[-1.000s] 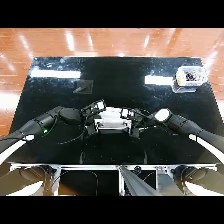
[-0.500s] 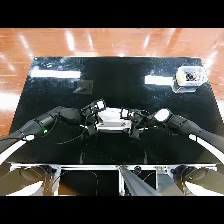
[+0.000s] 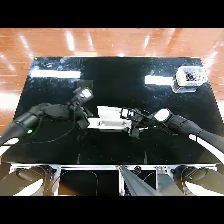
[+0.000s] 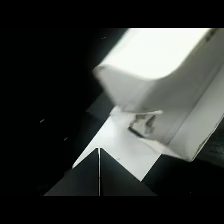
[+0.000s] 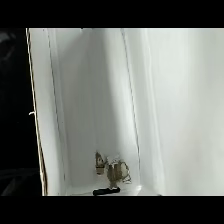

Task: Fold the box and place the chain.

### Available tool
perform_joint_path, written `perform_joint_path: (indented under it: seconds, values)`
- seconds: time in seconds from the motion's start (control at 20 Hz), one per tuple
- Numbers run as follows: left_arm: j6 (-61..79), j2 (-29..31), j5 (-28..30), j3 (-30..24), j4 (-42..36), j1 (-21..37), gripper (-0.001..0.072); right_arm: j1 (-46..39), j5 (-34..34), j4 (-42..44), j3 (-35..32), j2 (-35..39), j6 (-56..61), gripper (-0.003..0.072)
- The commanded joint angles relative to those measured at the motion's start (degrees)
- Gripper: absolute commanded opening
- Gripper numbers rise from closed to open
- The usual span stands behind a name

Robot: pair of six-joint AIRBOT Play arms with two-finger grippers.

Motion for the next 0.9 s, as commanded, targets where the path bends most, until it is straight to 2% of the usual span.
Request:
perform_joint_path:
  seconds: [0.0, 0.15, 0.3, 0.35, 0.5, 0.55, 0.7, 0.85]
  values:
    - [-14.01, 6.56, 6.16, 0.02, 2.10, 7.28, 0.0026, -0.02, -0.17, 0.11, 0.02, -0.04, 0.15, 0.0544]
    - [-18.60, 7.41, 15.10, -0.02, 5.11, 11.78, 0.0026, 0.00, -0.15, 0.11, 0.00, -0.04, 0.15, 0.0544]
    - [-42.60, 5.51, 14.38, -1.07, 14.58, 16.74, 0.0027, 0.00, -0.15, 0.09, 0.00, -0.04, 0.15, 0.0543]
    - [-44.26, 4.24, 14.19, -1.29, 14.27, 18.47, 0.0027, 0.00, -0.15, 0.09, 0.00, -0.04, 0.15, 0.0544]
    - [-39.76, -2.32, 22.05, -0.70, 9.81, 20.11, 0.0028, 0.00, -0.15, 0.07, 0.02, -0.04, 0.15, 0.0544]
    - [-39.15, -4.17, 22.62, -0.57, 8.94, 20.11, 0.0028, 0.00, -0.15, 0.09, 0.00, -0.04, 0.15, 0.0544]
    - [-41.22, -6.84, 17.09, -0.68, 6.05, 20.11, 0.0028, 0.00, -0.13, 0.07, 0.00, -0.04, 0.13, 0.0544]
    - [-41.24, -7.34, 15.26, -0.68, 3.26, 20.09, 0.0028, 0.00, -0.13, 0.07, 0.00, -0.04, 0.13, 0.0544]
